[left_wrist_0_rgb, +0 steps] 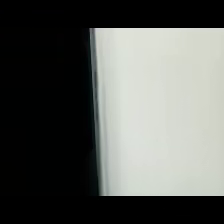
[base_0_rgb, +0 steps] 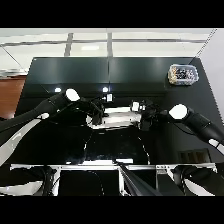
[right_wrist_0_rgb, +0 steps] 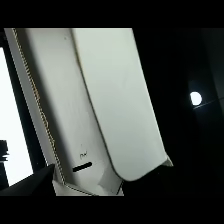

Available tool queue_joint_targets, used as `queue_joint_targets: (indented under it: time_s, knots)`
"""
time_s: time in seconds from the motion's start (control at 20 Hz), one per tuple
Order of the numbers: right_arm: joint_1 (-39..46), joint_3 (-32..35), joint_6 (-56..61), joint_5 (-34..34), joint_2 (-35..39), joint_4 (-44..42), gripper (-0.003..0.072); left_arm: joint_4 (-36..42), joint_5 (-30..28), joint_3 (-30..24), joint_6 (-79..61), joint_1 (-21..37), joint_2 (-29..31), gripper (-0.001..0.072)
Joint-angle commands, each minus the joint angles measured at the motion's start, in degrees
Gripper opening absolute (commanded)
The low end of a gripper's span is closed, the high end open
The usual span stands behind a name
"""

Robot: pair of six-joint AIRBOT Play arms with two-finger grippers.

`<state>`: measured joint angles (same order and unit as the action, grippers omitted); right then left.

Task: Fold the box and place the chain.

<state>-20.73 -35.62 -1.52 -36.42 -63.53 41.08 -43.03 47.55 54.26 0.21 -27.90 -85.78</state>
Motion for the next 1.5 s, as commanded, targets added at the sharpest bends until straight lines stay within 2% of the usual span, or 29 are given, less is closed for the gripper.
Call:
queue_joint_targets:
  time_s: [0.0, 0.2, 0.65, 1.45]
  knots:
    - [1.7, -0.2, -5.0, -1.9, -1.0, -5.7, 0.071, 0.0, 0.1, 0.0, 0.0, 0.0, 0.0, 0.0027]
    - [1.7, -0.2, -12.1, -5.9, -4.8, -11.0, 0.071, 0.0, 0.1, 0.0, 0.0, 0.0, 0.0, 0.0027]
    - [2.9, -0.2, -22.4, -7.3, -12.2, -11.6, 0.071, 0.0, 0.2, 0.0, 0.0, 0.0, 0.0, 0.0027]
    - [3.7, -0.5, -22.5, -7.1, -13.2, -12.1, 0.0709, 0.0, 0.2, 0.0, 0.0, 0.0, 0.0, 0.0027]
